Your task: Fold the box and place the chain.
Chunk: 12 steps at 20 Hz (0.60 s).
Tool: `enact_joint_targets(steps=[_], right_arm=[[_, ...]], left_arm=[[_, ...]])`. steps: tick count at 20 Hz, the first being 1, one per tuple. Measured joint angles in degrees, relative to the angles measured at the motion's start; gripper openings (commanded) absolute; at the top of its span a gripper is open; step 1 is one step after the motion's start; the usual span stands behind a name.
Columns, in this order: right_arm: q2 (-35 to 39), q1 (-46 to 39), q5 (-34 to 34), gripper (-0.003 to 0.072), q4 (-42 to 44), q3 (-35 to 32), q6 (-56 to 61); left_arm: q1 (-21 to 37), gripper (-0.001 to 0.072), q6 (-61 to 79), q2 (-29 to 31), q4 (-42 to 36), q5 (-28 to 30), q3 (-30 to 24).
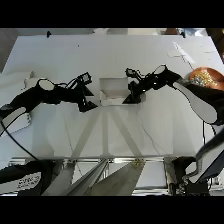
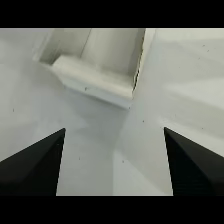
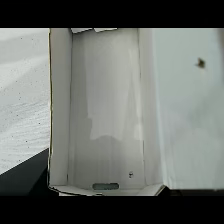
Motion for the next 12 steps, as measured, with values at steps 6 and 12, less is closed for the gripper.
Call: enact_joint_targets(steps=[6, 12], right_arm=[[0.0, 0.0, 0.0, 0.0176, 0.0, 0.0, 0.02], [0.0, 0.0, 0.0, 0.0176, 0.02, 0.0, 0.0]], left_arm=[[3.65, 0.0703, 17.05, -7.58, -8.02, -2.19, 0.02], [6.43, 0.0703, 25.31, -11.76, -10.38, -8.04, 5.31]])
